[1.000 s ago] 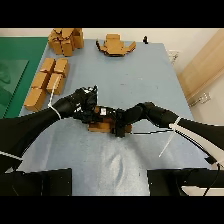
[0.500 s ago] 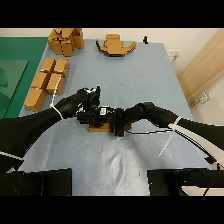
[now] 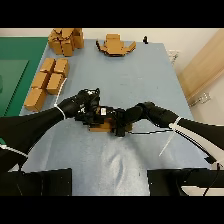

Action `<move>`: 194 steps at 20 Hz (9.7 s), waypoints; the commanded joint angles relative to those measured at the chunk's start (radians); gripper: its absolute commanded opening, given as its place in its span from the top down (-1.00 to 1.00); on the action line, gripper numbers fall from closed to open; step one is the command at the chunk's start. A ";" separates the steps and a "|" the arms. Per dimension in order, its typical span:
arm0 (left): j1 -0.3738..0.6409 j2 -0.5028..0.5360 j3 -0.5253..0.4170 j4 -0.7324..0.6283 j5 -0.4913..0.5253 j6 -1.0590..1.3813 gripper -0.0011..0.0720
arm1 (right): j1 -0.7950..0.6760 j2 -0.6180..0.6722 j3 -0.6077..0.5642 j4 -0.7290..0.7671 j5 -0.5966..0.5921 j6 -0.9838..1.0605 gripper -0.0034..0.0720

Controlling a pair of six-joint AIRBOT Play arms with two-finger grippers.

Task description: Fold the box.

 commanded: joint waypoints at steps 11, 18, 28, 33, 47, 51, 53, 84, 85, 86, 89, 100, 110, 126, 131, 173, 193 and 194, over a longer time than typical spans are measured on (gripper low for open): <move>0.029 0.106 -0.001 -0.034 0.022 0.176 -0.64 | 0.000 0.001 0.001 -0.001 0.000 -0.007 -0.52; 0.195 0.317 -0.035 -0.221 -0.087 0.716 -0.84 | 0.000 0.001 0.001 -0.001 -0.019 0.005 -0.52; 0.745 0.526 -0.324 -0.605 -0.294 1.762 -0.92 | 0.000 0.001 0.001 -0.002 -0.021 0.010 -0.52; 0.623 0.337 -0.418 -0.725 0.024 2.265 -0.92 | 0.000 0.000 0.001 -0.004 -0.021 0.010 -0.52; 0.480 0.193 -0.389 -0.901 0.112 2.501 -0.92 | 0.001 0.000 0.001 -0.004 -0.021 0.011 -0.52; 0.478 0.172 -0.390 -0.922 0.112 2.489 -0.92 | 0.002 0.000 0.001 -0.004 -0.021 0.017 -0.52; 0.478 0.156 -0.390 -0.935 0.129 2.477 -0.92 | 0.001 0.000 0.001 -0.004 -0.021 0.018 -0.52; 0.428 0.120 -0.390 -0.895 0.148 2.418 0.16 | -0.104 0.061 0.001 -0.126 -0.216 0.096 -1.00; 0.428 0.121 -0.388 -0.895 0.147 2.408 0.16 | -0.106 0.076 0.001 -0.126 -0.223 0.096 -1.00; 0.428 0.124 -0.388 -0.895 0.148 2.405 0.16 | -0.107 0.098 0.001 -0.125 -0.228 0.098 -1.00; 0.428 0.131 -0.388 -0.892 0.148 2.405 0.16 | -0.107 0.183 0.001 -0.116 -0.249 0.098 -1.00; 0.428 0.135 -0.388 -0.892 0.156 2.405 0.16 | -0.040 0.254 0.011 0.289 -0.046 0.097 0.91; 0.428 0.169 -0.388 -0.832 0.165 2.391 0.17 | -0.082 -0.207 0.396 0.186 -0.100 0.329 0.90; 0.422 0.191 -0.388 -0.832 0.190 2.384 0.17 | -0.097 -0.264 0.409 0.227 -0.330 0.338 0.91; 0.422 0.191 -0.388 -0.832 0.181 2.383 0.17 | -0.110 -0.042 0.393 0.134 -0.332 0.338 0.91; 0.422 0.191 -0.388 -0.832 0.191 2.367 0.16 | 0.005 0.139 -0.064 0.102 0.024 -0.160 -0.25; 0.422 0.190 -0.388 -0.831 0.190 2.358 0.17 | -0.147 0.198 -0.069 -0.087 0.010 0.054 0.90; 0.422 0.190 -0.388 -0.831 0.190 2.358 0.16 | -0.145 0.169 -0.068 -0.055 0.010 -0.025 0.90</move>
